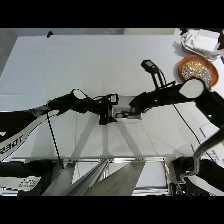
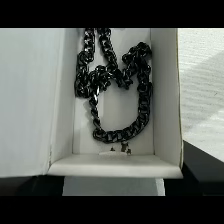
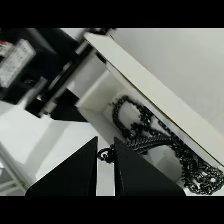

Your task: Fold the box and place the chain.

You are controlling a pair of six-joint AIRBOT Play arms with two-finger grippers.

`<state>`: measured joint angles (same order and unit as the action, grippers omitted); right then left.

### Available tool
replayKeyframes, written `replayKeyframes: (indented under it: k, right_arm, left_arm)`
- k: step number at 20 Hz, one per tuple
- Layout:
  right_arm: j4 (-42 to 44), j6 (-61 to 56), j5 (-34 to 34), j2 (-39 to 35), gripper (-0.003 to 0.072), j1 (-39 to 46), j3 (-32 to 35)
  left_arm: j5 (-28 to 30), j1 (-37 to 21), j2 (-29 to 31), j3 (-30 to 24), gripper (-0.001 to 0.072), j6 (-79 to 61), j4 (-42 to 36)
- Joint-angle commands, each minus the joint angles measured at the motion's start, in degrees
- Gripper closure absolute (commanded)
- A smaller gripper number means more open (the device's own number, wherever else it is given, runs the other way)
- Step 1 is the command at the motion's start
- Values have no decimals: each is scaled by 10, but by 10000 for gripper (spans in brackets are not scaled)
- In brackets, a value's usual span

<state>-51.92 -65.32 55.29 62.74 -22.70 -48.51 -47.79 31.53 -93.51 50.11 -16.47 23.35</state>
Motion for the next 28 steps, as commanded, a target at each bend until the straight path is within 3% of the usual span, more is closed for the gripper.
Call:
replayKeyframes:
  k: [1, 8, 9, 10, 11, 16, 19, 22, 26, 28]
  right_arm:
    - [-23, -4, -25, 45, 625, -17, 13]
    - [-72, -24, -35, 37, 567, -12, 12]
    - [-72, -24, -35, 29, 525, -11, 12]
    - [-72, -24, -34, 17, 371, -8, 12]
    - [-73, -23, -33, 5, 280, -3, 11]
    - [-112, -50, -6, -85, 289, 101, 8]
    - [-229, -111, 18, -93, 290, 224, 8]
    - [-321, -172, -1, -56, 290, 339, 8]
    - [-292, -179, -95, 34, 300, 408, 8]
    - [-289, -188, -148, 75, 350, 405, 8]
  left_arm:
    - [0, 0, 0, 0, 380, 0, 0]
    - [0, 0, 0, 0, 380, 0, 0]
    - [0, 0, 0, 0, 380, 0, 0]
    - [0, 0, 0, 0, 380, 0, 0]
    - [0, 0, 0, 0, 380, 0, 0]
    - [0, 0, 0, 0, 380, 0, 0]
    - [0, 0, 0, 0, 380, 0, 0]
    - [0, 0, 0, 0, 380, 0, 0]
    - [0, 0, 0, 0, 380, 0, 0]
    - [0, 0, 0, 0, 380, 0, 0]
